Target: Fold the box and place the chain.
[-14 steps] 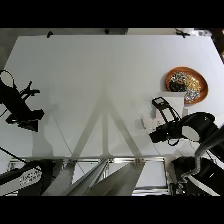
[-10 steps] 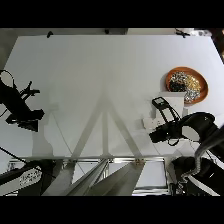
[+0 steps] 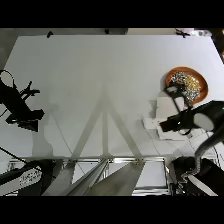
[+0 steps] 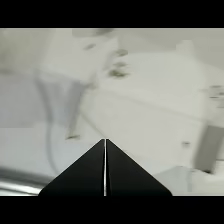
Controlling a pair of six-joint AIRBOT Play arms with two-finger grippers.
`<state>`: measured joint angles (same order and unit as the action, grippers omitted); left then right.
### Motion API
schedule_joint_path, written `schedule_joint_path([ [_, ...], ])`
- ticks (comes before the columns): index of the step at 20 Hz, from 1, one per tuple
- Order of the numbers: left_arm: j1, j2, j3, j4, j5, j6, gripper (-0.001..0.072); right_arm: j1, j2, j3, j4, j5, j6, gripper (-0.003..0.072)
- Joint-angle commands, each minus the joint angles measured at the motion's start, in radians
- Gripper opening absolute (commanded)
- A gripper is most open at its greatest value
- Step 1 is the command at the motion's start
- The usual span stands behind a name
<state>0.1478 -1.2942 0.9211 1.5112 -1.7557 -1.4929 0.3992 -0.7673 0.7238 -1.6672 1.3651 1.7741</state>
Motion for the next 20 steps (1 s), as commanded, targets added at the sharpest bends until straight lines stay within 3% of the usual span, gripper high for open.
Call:
schedule_joint_path([
  [1,0.001,0.001,0.0,0.0,0.0,0.0,0.0011,-0.274,0.0,0.159,-0.074,0.015,-0.1,0.0004],
  [4,0.001,0.001,0.0,0.0,0.0,0.0,0.0011,-0.541,-0.024,0.189,0.005,0.038,-0.225,0.0004],
  [7,0.001,0.001,0.0,0.0,0.0,0.0,0.0011,-0.679,-0.096,0.189,0.092,-0.022,-0.354,0.0019],
  [8,0.001,0.001,0.0,0.0,0.0,0.0,0.0011,-0.69,-0.124,0.189,0.11,-0.053,-0.402,0.0259],
  [9,0.001,0.001,0.0,0.0,0.0,0.0,0.0011,-0.69,-0.156,0.189,0.112,-0.077,-0.425,0.0688],
  [16,0.001,0.001,0.0,0.0,0.0,0.0,0.0011,-0.69,-0.453,0.189,0.281,-0.08,-0.762,0.068],
  [20,0.001,0.001,0.0,0.0,0.0,0.0,0.0011,-0.691,-0.573,0.189,0.278,-0.132,-0.816,0.0668],
])
